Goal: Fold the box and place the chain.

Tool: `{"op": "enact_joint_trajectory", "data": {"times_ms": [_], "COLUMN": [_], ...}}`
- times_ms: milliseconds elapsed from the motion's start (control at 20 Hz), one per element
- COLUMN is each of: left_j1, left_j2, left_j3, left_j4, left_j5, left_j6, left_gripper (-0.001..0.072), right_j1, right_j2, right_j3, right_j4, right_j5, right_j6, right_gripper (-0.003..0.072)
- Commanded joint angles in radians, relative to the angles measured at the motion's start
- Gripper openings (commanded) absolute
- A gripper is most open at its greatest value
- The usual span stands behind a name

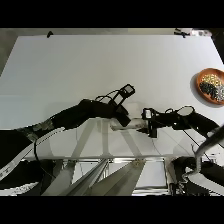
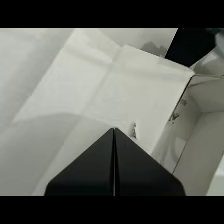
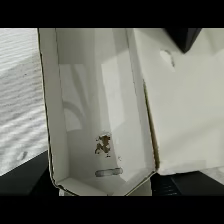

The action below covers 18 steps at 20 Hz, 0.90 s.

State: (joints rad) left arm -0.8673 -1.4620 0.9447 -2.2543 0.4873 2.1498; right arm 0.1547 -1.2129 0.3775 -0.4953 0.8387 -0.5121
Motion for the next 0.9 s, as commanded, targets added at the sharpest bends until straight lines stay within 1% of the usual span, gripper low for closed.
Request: {"op": "enact_joint_trajectory", "data": {"times_ms": [0,100,150,200,250,300,450,500,550,600,650,750,800,850], "left_j1": [0.003,0.007,0.009,0.009,0.009,0.009,0.009,0.009,0.009,0.009,0.008,0.008,0.009,0.009], "left_j2": [0.072,0.127,0.154,0.186,0.215,0.243,0.291,0.293,0.292,0.292,0.291,0.291,0.291,0.289], "left_j3": [0.001,0.001,0.001,0.001,0.001,0.001,0.001,0.000,-0.003,-0.013,-0.026,-0.064,-0.079,-0.088], "left_j4": [0.030,0.097,0.146,0.223,0.299,0.375,0.568,0.602,0.611,0.600,0.578,0.563,0.565,0.565], "left_j5": [-0.060,-0.033,0.002,0.058,0.128,0.220,0.529,0.608,0.657,0.668,0.645,0.533,0.494,0.472], "left_j6": [0.005,0.004,0.004,0.004,0.003,0.003,-0.001,0.000,0.007,0.034,0.065,0.075,0.075,0.076], "left_gripper": [0.0007,0.0009,0.0012,0.0013,0.0013,0.0013,0.0010,0.0010,0.0011,0.0012,0.0025,0.0205,0.0234,0.0235], "right_j1": [0.000,0.000,0.000,0.000,0.000,0.000,0.000,0.000,0.000,0.000,0.000,0.000,0.000,0.000], "right_j2": [0.000,0.000,0.000,0.000,0.000,0.000,0.000,0.000,0.000,0.000,0.000,0.000,0.000,0.000], "right_j3": [0.000,0.000,0.000,0.000,0.000,0.000,0.000,0.000,0.000,0.000,0.000,0.000,0.000,0.000], "right_j4": [-0.005,-0.005,-0.005,-0.005,-0.005,-0.005,-0.005,-0.005,-0.005,-0.005,-0.005,-0.005,-0.005,-0.005], "right_j5": [0.010,0.010,0.010,0.010,0.010,0.010,0.010,0.010,0.010,0.010,0.010,0.010,0.010,0.010], "right_j6": [-0.001,-0.001,-0.001,-0.001,-0.001,-0.001,-0.001,-0.001,-0.001,-0.001,-0.001,-0.001,-0.001,-0.001], "right_gripper": [0.0338,0.0338,0.0338,0.0338,0.0338,0.0338,0.0338,0.0338,0.0338,0.0338,0.0338,0.0338,0.0338,0.0338]}}
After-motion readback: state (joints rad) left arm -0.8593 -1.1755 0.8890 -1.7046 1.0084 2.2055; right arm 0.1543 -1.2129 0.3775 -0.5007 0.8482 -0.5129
